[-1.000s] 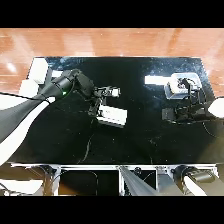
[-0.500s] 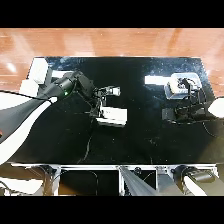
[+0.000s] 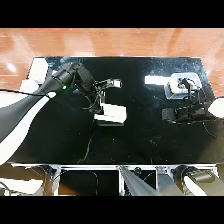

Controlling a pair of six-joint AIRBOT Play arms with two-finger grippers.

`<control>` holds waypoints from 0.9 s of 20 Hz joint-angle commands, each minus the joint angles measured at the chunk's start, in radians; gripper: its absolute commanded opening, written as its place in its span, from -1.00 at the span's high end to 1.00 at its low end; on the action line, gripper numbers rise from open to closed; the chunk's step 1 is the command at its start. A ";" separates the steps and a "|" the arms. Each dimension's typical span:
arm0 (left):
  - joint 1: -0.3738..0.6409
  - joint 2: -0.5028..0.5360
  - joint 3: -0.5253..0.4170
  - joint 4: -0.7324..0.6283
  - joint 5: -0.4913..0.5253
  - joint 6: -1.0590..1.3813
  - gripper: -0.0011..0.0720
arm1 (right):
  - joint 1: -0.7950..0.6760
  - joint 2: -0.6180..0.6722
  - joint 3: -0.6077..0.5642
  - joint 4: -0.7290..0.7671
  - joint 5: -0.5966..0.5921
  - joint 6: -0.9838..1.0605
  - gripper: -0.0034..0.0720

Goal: Fold the box and place the chain.

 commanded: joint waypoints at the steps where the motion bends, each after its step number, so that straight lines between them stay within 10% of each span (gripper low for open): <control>1: 0.016 0.048 0.019 0.083 0.024 -0.134 0.91 | 0.001 0.001 0.000 0.000 0.000 0.000 0.83; 8: 0.250 0.282 -0.039 0.106 0.063 -0.459 0.92 | 0.001 0.001 0.000 0.001 -0.007 -0.035 0.83; 18: 0.761 0.662 -0.421 0.154 0.084 -0.605 0.92 | 0.002 0.001 0.000 0.031 0.040 -0.241 0.83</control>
